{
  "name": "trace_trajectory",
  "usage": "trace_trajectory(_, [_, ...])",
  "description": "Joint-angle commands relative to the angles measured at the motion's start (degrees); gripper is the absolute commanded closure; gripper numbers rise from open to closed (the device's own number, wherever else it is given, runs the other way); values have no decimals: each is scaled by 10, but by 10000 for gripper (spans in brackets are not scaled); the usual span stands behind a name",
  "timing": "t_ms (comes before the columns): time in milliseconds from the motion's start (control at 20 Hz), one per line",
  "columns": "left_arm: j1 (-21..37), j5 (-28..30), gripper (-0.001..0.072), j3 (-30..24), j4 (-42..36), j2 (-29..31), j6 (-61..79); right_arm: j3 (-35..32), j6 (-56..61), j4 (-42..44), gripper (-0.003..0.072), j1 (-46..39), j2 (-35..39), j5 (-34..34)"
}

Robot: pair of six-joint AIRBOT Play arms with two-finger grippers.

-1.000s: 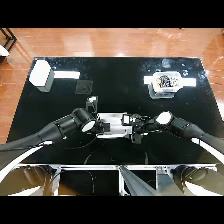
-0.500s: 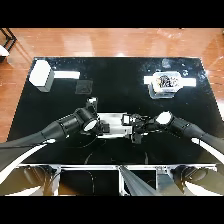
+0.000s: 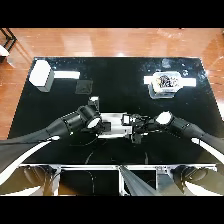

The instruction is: Fold the box and place the chain.

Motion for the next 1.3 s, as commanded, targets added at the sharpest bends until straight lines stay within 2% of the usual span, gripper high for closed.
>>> trace_trajectory(0, [0,-7,690,2,-5,-1,14,0,0,0,281,0,0,0])
trace_trajectory(250, [0,-12,685,2,-5,-1,14,0,0,0,280,0,0,0])
trace_trajectory(300, [0,-13,650,2,-5,-1,14,0,0,0,280,0,0,0])
trace_trajectory(450, [0,-18,305,3,-7,-1,10,0,0,0,280,0,0,0])
trace_trajectory(500, [0,-25,211,6,-5,-1,7,0,0,0,281,0,0,0])
trace_trajectory(550, [1,-28,188,9,-2,-1,2,0,0,0,280,0,0,0])
trace_trajectory(950, [2,-27,200,12,-2,-1,0,0,0,0,281,0,0,0])
trace_trajectory(1100, [2,-27,341,12,-3,-2,0,0,0,0,281,0,0,0])
trace_trajectory(1200, [2,-27,381,12,-3,-2,0,0,0,0,281,0,0,0])
trace_trajectory(1250, [2,-27,464,12,-3,-3,0,0,0,0,281,0,0,0])
